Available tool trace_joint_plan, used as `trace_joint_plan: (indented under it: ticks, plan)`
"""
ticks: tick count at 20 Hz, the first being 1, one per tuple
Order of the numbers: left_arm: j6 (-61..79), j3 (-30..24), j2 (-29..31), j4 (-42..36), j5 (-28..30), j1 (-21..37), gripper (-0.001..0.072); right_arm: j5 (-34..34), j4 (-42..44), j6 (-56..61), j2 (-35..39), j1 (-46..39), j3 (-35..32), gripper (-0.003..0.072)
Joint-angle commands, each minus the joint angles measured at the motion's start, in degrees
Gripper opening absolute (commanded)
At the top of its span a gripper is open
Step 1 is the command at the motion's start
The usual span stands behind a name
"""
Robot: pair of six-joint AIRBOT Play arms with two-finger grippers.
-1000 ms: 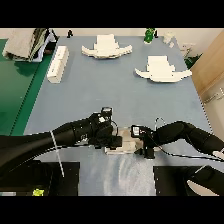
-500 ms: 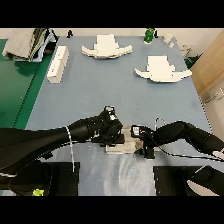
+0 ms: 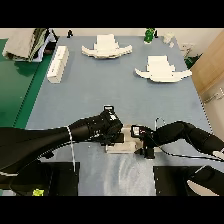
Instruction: Fold the box.
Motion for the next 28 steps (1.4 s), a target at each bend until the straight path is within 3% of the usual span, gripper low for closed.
trace_joint_plan:
  ticks: [1,5,10,13,14,15,18,20,22,24,25,28]
  plan:
    - [-0.7,0.1,0.4,0.0,-0.6,0.0,0.0504,0.0,0.0,0.0,0.0,0.0,0.0,0.0509]
    - [-1.0,0.3,3.5,1.4,-1.5,0.0,0.0510,0.0,0.0,0.0,0.0,0.0,0.0,0.0509]
    - [-0.9,0.3,11.9,2.8,-13.1,0.0,0.0510,0.0,0.0,0.0,0.0,0.0,0.0,0.0509]
    - [0.4,0.3,18.6,2.9,-16.1,0.0,0.0507,0.0,0.0,0.0,0.0,0.0,0.0,0.0509]
    - [0.4,0.3,20.3,3.0,-15.8,0.0,0.0401,0.0,0.0,0.0,0.0,0.0,0.0,0.0509]
    - [0.9,0.3,21.7,3.0,-15.8,0.0,0.0005,0.0,0.0,0.0,0.0,0.0,0.0,0.0509]
    - [5.7,0.3,24.0,2.8,-14.6,1.5,0.0015,0.0,0.0,0.0,0.0,0.0,0.0,0.0509]
    - [12.5,0.3,24.5,1.7,-10.8,4.1,0.0016,0.0,0.0,0.0,0.0,0.0,0.0,0.0509]
    - [22.9,0.3,24.5,0.6,-6.5,7.3,0.0016,0.0,0.0,0.0,0.0,0.0,0.0,0.0509]
    - [35.1,0.3,24.5,0.7,-5.8,9.7,0.0016,0.0,0.0,0.0,0.0,0.0,0.0,0.0509]
    - [44.0,0.3,24.8,-1.1,-6.0,11.0,0.0016,0.0,0.0,0.0,0.0,0.0,0.0,0.0509]
    - [75.8,-3.4,29.0,-17.0,-3.2,20.9,0.0014,0.0,0.0,0.0,0.0,0.0,0.0,0.0509]
